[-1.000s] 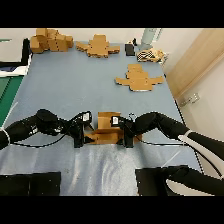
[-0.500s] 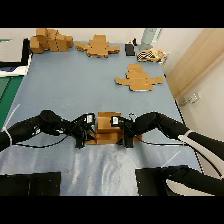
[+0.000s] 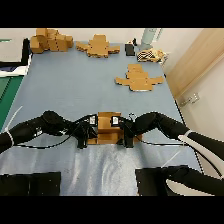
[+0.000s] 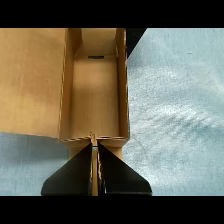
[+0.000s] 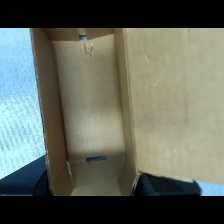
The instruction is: Fold the box.
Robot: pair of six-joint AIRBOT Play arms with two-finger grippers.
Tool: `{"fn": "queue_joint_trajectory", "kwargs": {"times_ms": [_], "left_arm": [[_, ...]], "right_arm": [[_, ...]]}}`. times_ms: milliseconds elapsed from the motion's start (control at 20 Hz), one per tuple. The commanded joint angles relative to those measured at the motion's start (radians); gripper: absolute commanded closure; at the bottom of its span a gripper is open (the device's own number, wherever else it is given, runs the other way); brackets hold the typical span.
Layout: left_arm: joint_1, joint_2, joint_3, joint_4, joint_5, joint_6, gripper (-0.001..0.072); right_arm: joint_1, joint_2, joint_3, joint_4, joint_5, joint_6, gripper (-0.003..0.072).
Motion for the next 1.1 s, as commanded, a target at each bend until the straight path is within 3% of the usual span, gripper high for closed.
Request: {"fn": "queue_joint_trajectory", "kwargs": {"times_ms": [0, 550, 600, 650, 950, 1000, 1050], "left_arm": [[-0.011, 0.0, 0.004, -0.005, 0.033, 0.001, 0.0647], [-0.043, -0.001, 0.01, -0.041, 0.05, -0.001, 0.0631], [-0.043, -0.001, 0.01, -0.041, 0.046, -0.001, 0.0417], [-0.042, -0.001, 0.01, -0.041, 0.044, -0.002, 0.0291], [-0.042, -0.001, 0.008, -0.041, 0.022, -0.002, 0.0288], [-0.042, -0.001, 0.006, -0.041, 0.022, -0.001, 0.02], [-0.042, -0.001, 0.005, -0.041, 0.022, -0.003, 0.0052]], "right_arm": [[0.0, 0.0, 0.001, 0.0, 0.0, 0.0, 0.0248], [0.0, 0.0, 0.001, 0.0, 0.0, 0.0, 0.0248], [0.0, 0.0, 0.001, 0.0, 0.0, 0.0, 0.0248], [0.0, 0.0, 0.001, 0.0, 0.0, 0.0, 0.0248], [0.0, 0.0, 0.001, 0.0, 0.0, 0.0, 0.0248], [0.0, 0.0, 0.001, 0.0, 0.0, 0.0, 0.0248], [0.0, 0.0, 0.001, 0.0, 0.0, 0.0, 0.0248]]}}
